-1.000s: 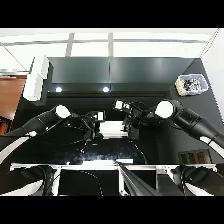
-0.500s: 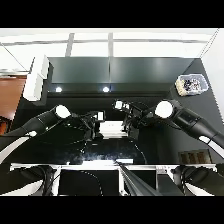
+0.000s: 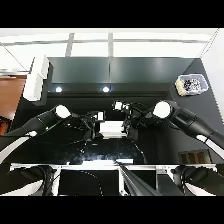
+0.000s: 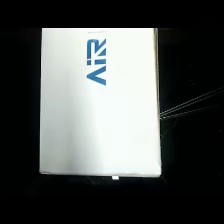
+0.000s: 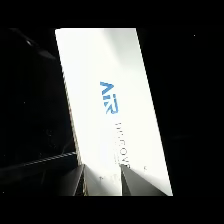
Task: Fold the box and place the chain.
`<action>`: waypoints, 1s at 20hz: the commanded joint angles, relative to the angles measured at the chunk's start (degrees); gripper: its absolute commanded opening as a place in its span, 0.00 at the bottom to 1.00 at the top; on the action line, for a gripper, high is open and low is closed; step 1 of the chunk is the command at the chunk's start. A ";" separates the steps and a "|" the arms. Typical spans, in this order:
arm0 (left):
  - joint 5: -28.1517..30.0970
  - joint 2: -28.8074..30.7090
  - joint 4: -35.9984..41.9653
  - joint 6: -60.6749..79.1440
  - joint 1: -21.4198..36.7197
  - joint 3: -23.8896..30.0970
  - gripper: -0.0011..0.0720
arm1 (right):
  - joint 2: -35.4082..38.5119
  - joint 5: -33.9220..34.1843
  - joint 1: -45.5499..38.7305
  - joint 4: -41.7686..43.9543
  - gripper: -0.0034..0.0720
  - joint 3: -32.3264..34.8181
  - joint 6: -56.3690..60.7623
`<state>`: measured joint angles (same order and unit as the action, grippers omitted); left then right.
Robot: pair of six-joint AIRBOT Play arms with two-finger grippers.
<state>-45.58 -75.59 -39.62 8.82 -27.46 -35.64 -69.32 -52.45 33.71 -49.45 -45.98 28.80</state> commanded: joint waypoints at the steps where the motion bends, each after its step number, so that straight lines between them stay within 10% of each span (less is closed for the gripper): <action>1: -0.13 0.00 0.00 -0.04 0.04 -0.02 0.47 | -0.59 0.00 -0.02 -0.07 0.42 -0.04 -0.07; 12: -0.15 0.00 0.00 -0.04 0.04 -0.02 0.47 | 7.89 -1.40 -2.32 -0.26 0.39 -1.38 13.46; 14: -0.13 0.00 0.00 -0.04 0.04 -0.02 0.47 | 8.07 -3.10 -6.95 0.20 0.07 -0.55 27.67; 20: -0.11 0.00 0.00 -0.04 0.04 -0.02 0.47 | 5.57 -3.04 -12.61 39.12 0.06 10.62 24.87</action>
<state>-45.69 -75.59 -39.62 8.75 -27.46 -35.64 -62.52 -54.94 22.55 -29.58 -39.24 54.33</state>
